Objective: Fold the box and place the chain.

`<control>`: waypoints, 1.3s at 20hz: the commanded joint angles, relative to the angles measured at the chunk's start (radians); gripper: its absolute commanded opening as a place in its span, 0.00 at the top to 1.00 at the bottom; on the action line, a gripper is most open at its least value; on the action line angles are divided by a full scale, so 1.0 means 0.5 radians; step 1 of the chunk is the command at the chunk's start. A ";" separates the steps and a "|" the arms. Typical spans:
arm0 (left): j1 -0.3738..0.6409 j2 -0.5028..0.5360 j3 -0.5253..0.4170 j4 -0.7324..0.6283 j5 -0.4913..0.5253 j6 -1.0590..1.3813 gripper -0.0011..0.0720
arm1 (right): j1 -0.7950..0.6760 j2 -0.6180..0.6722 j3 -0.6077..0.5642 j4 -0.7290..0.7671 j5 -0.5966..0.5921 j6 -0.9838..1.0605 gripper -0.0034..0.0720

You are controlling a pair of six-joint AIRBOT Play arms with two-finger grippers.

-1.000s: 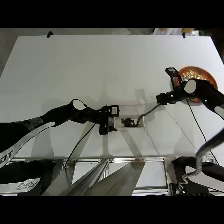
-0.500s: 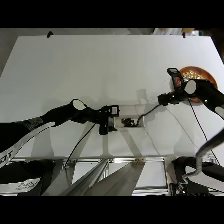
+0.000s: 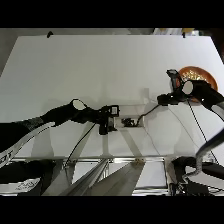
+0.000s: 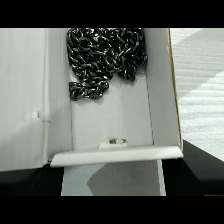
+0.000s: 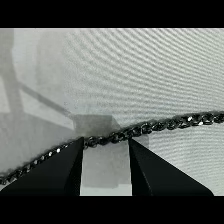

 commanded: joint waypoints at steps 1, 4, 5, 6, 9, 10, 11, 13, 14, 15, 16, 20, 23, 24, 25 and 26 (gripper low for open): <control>0.002 0.002 0.001 0.001 0.001 0.000 0.64 | 0.002 -0.044 0.001 -0.004 -0.020 0.014 0.61; 0.002 0.002 0.001 0.001 0.001 0.000 0.64 | 0.002 -0.044 0.001 -0.004 -0.013 -0.005 0.81; 0.002 0.002 0.001 0.001 0.000 0.000 0.64 | 0.002 -0.034 0.001 -0.004 0.005 -0.022 0.93; 0.002 0.002 0.001 0.001 0.001 0.000 0.64 | 0.002 -0.013 0.001 -0.003 0.026 -0.044 0.93; 0.002 0.002 0.001 0.001 0.001 0.000 0.64 | 0.002 0.126 0.001 -0.005 0.099 -0.058 0.93; 0.002 0.002 0.001 0.001 0.001 0.000 0.64 | 0.002 0.186 0.001 -0.005 0.125 -0.060 0.93; 0.002 0.002 0.001 0.001 0.001 0.000 0.64 | 0.002 0.253 0.001 -0.006 0.156 -0.070 0.93; 0.002 0.002 0.001 0.001 0.001 0.000 0.64 | 0.002 0.386 0.001 -0.004 0.247 -0.092 0.93; 0.001 0.002 0.001 0.000 0.000 0.000 0.64 | 0.002 0.458 0.001 0.002 0.310 -0.094 0.93; 0.002 0.002 0.001 0.000 0.001 0.000 0.64 | 0.002 0.530 0.000 0.018 0.364 -0.095 0.93; 0.002 0.002 0.001 0.000 0.001 0.000 0.64 | 0.002 0.614 -0.003 0.034 0.426 -0.096 0.93; 0.002 0.002 0.001 0.000 0.000 0.000 0.64 | 0.056 0.964 -0.004 0.124 0.592 -0.118 0.93; 0.002 0.002 0.001 0.000 0.001 0.000 0.64 | 0.147 1.154 -0.004 0.130 0.685 -0.118 0.93; 0.002 0.002 0.001 0.000 0.000 0.000 0.64 | 0.172 1.187 -0.004 0.132 0.715 -0.117 0.93; 0.002 0.002 0.001 0.000 0.001 0.000 0.64 | 0.192 1.208 -0.004 0.141 0.737 -0.117 0.93; 0.002 0.002 0.001 0.000 0.001 0.000 0.64 | 0.211 1.221 -0.004 0.173 0.759 -0.119 0.93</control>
